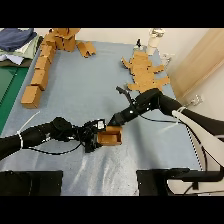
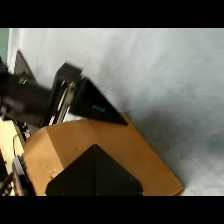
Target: Fold the box.
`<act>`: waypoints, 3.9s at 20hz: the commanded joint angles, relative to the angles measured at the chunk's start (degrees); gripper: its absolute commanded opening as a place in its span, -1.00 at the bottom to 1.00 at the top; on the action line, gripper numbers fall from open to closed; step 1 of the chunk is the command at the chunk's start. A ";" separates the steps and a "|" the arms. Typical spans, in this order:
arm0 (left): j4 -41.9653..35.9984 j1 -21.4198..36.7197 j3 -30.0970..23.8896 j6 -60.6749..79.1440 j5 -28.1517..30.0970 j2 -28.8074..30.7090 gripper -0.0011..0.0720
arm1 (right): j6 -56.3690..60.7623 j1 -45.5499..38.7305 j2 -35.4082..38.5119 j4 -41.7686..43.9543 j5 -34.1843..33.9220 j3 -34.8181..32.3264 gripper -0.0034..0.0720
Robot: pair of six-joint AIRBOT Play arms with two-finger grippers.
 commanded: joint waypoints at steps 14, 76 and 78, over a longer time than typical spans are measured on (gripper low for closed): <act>0.00 0.02 0.02 0.00 0.02 0.02 0.70 | -8.39 16.33 21.40 -17.44 29.16 -18.36 -0.90; 0.02 0.02 0.02 0.00 0.02 0.02 0.70 | 8.66 43.19 31.58 -70.31 36.63 -18.71 -0.53; 0.02 0.02 0.02 0.00 0.02 0.02 0.70 | 8.66 43.19 31.65 -71.38 36.94 -18.71 -0.54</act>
